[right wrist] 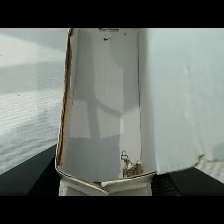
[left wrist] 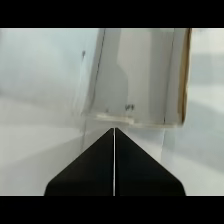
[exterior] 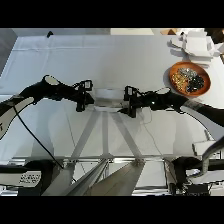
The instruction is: Fold the box and place the chain.
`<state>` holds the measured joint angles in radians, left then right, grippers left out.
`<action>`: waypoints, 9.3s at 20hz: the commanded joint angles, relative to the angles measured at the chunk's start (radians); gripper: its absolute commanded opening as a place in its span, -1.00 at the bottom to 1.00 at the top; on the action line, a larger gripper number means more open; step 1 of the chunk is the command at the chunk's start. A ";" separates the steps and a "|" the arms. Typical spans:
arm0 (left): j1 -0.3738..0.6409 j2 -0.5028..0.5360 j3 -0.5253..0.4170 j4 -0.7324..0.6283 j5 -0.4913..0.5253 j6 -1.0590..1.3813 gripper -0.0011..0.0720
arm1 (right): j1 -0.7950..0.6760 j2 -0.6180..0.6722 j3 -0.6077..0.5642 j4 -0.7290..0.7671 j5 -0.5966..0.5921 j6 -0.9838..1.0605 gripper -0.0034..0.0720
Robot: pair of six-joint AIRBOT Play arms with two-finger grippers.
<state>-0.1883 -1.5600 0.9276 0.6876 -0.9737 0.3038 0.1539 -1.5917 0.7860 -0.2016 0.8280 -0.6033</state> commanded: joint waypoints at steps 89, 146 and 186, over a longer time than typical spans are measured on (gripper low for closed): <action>-0.050 0.134 -0.155 -0.155 0.143 -0.985 0.80 | 0.000 0.000 0.001 -0.001 -0.001 0.000 0.41; -0.474 -0.071 0.263 0.913 -0.062 -2.538 -0.42 | 0.000 0.000 0.001 -0.001 -0.001 0.000 0.41; 0.050 -0.021 0.088 -0.061 -0.219 0.067 0.95 | 0.000 0.000 0.001 -0.001 -0.001 0.000 0.41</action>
<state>-0.1490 -1.5337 1.0187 0.6907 -1.1988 0.1738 0.1539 -1.5917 0.7864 -0.2028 0.8268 -0.6029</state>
